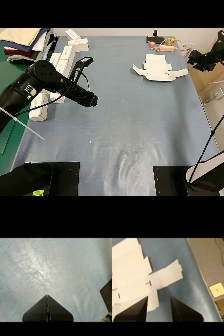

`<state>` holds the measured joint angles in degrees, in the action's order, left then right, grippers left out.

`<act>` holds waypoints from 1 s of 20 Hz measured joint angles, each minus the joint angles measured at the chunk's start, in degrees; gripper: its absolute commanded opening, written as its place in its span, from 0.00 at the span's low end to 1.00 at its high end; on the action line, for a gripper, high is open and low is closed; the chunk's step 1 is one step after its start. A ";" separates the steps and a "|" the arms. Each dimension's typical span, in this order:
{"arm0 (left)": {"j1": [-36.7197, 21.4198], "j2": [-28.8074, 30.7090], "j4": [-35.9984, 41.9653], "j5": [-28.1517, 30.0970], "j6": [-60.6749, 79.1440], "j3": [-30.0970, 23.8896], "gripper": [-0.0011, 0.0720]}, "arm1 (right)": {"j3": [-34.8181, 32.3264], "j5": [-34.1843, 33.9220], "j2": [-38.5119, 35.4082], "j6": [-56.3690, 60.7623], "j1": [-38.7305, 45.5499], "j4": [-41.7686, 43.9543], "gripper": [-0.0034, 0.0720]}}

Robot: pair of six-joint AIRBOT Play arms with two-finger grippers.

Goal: Fold the box.

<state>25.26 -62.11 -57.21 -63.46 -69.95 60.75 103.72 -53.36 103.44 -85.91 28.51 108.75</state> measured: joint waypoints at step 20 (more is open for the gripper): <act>0.00 0.00 0.02 0.00 0.00 0.00 0.03 | 13.03 2.82 20.76 -10.29 5.38 17.77 0.33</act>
<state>25.26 -62.11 -57.19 -63.46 -69.95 60.75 116.75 -50.54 124.20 -96.20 33.89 126.52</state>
